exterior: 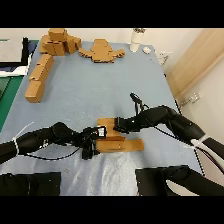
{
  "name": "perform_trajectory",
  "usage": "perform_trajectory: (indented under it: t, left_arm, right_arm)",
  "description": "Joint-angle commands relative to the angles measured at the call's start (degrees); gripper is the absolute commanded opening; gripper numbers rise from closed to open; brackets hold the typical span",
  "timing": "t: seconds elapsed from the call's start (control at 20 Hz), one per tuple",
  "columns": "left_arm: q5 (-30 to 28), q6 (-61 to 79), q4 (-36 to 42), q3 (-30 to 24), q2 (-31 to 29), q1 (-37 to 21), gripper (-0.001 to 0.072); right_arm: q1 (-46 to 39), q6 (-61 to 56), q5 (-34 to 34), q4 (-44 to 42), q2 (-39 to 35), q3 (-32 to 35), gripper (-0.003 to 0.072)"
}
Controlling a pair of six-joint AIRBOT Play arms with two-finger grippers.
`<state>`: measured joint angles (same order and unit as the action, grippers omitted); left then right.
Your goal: Fold the box.
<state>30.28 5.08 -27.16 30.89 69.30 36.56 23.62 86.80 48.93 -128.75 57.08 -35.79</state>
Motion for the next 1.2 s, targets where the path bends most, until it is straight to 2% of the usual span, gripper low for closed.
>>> perform_trajectory:
  t: [0.0, 0.15, 0.85, 0.95, 1.15]
  left_arm:
    - [0.2, 0.0, -0.04, 0.0, 0.0, 0.02, 0.0618]
    - [0.22, 0.0, 0.07, 0.0, 0.0, 0.02, 0.0618]
    - [0.2, -0.02, 0.17, 0.0, -0.02, 0.02, 0.0618]
    - [0.2, -0.02, 0.17, 0.0, 0.0, 0.02, 0.0618]
    - [0.2, -0.02, 0.17, 0.0, -0.02, 0.02, 0.0618]
  right_arm:
    - [0.0, 4.57, -1.75, 0.35, 5.84, -0.39, 0.0005]
    - [0.0, 7.78, -2.01, 0.35, 7.8, -0.39, 0.0004]
    - [0.0, 16.0, 0.35, 0.39, 7.1, -1.01, 0.0005]
    - [-0.17, 18.27, 3.02, 1.16, 4.7, -3.39, 0.0004]
    - [-1.66, 16.83, 14.14, 13.55, -3.04, -9.94, 0.0004]
